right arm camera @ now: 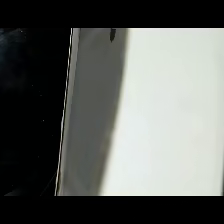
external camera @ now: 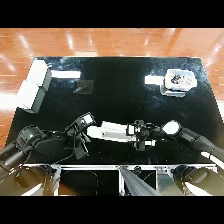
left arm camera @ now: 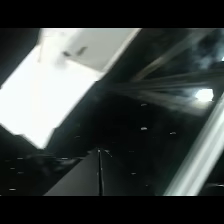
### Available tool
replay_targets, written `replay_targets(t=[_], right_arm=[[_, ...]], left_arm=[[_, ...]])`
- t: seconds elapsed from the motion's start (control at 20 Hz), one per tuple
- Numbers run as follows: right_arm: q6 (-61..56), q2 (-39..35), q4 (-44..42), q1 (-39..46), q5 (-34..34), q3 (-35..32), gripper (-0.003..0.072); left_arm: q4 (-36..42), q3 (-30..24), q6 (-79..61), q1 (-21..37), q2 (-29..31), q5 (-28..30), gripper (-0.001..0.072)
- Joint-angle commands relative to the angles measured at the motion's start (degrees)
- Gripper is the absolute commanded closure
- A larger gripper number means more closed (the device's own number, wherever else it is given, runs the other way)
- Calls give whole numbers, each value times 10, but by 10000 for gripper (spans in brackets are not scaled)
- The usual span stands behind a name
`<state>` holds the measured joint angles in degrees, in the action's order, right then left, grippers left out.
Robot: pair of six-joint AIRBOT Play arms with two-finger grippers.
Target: Fold the box and place the chain.
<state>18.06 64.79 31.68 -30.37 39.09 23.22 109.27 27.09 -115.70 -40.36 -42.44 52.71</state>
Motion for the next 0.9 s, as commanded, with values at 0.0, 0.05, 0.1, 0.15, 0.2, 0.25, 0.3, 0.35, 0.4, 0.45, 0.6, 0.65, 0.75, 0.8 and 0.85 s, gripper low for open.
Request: replay_targets(t=[0.0,0.05,0.1,0.15,0.2,0.25,0.3,0.35,0.4,0.45,0.6,0.65,0.75,0.8,0.85], right_arm=[[2,3,13,0,3,3,142],[2,3,13,0,3,3,142],[2,3,13,0,3,3,142],[2,3,13,0,3,3,142],[2,3,13,0,3,3,142],[1,3,14,0,3,3,142],[1,4,14,0,3,3,142],[1,4,14,0,3,3,142],[1,4,14,0,3,3,142],[1,4,14,0,3,3,142],[1,4,14,0,3,3,142],[1,4,14,0,3,3,142],[1,4,14,0,3,3,142],[1,4,14,0,3,3,142],[1,4,14,0,3,3,142]], left_arm=[[-65,-1,4,1,6,-58,693],[-73,0,-1,1,6,-89,687],[-72,0,-22,1,6,-111,574],[-64,0,-44,0,4,-121,259],[-62,0,-51,0,0,-125,90],[-64,0,-69,-2,-5,-120,86],[-63,0,-92,-2,-11,-115,87],[-64,0,-117,-2,-19,-111,93],[-64,0,-139,-2,-28,-112,105],[-63,0,-153,-2,-40,-114,106],[-54,0,-172,-2,-89,-118,106],[-46,0,-179,-2,-104,-126,106],[-35,7,-179,-2,-127,-153,106],[-35,11,-179,-2,-134,-165,109],[-31,16,-179,-2,-140,-176,109]])
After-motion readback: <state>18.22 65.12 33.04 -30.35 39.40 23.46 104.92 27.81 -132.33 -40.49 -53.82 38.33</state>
